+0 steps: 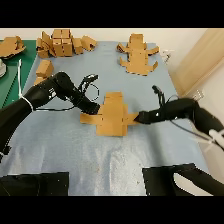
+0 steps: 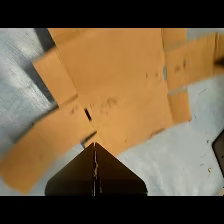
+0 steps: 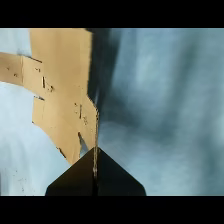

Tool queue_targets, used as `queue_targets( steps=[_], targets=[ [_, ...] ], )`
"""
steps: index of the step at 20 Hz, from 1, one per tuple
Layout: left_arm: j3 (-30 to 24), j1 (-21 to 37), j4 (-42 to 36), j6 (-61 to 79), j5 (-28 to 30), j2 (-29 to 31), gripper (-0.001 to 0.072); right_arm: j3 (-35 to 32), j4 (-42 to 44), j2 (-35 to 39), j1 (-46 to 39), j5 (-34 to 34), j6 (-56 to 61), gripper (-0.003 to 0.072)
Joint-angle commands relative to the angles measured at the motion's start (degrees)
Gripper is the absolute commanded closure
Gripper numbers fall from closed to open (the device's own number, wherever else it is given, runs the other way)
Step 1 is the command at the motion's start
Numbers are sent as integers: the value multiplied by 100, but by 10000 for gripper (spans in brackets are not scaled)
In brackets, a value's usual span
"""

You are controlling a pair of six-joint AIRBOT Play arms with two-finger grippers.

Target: Fold the box.

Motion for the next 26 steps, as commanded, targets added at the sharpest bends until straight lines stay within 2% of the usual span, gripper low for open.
queue_targets(
  steps=[1, 4, 12, 17, 19, 21, 23, 25, 26],
  targets=[
    [-2, 0, -35, 61, 385, -4, 697, -876, 291, 763, 592, 833, 483, 689],
    [-4, -2, -131, 24, 490, -4, 697, -918, 256, 796, 789, 1056, 651, 689],
    [-2, -2, -334, 15, 627, -11, 697, -929, -162, 262, 785, 1318, 612, 688],
    [-4, 0, -389, 11, 850, -11, 697, -927, -122, -9, 785, 1873, 907, 687],
    [-4, 0, -409, -11, 885, -11, 697, -929, -142, -28, 787, 1849, 876, 687],
    [-4, 0, -404, -15, 883, -11, 697, -927, -162, -24, 787, 1749, 361, 687],
    [-2, 59, -402, 275, 769, -11, 696, -929, -168, -24, 787, 1425, -378, 687],
    [-2, 262, -404, 446, 621, -22, 695, -929, -367, -24, 785, 1196, -496, 687],
    [-4, 409, -407, 520, 546, -50, 663, -929, -472, -26, 785, 1189, -496, 687]
  ],
)
